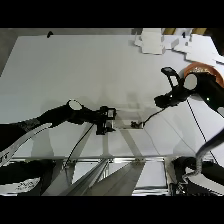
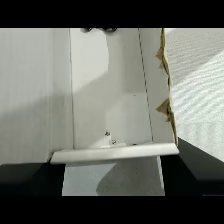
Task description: Fold the box and place the chain.
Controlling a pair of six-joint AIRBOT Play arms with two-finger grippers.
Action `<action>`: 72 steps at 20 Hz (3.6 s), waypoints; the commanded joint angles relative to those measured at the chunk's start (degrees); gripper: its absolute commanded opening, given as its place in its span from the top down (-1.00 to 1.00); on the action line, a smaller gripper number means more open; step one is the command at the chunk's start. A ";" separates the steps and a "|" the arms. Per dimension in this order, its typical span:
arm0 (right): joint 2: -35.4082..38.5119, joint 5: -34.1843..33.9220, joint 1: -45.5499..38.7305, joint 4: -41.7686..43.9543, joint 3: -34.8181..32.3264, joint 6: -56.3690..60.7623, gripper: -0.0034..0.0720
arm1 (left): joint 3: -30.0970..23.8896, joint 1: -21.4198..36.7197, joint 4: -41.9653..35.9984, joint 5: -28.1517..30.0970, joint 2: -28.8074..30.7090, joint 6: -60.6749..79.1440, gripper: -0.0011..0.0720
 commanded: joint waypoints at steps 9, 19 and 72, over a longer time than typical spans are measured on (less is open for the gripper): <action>-1.46 -3.43 -0.02 0.76 -6.73 0.02 0.16 | 0.00 0.02 0.02 0.00 0.04 0.02 0.56; -1.46 -6.84 -0.02 1.27 -6.86 0.22 0.16 | 0.00 0.04 0.02 0.00 0.04 0.02 0.56; 20.44 0.48 -0.02 -2.27 -7.04 0.09 0.85 | 0.00 0.02 0.02 0.00 0.04 0.00 0.56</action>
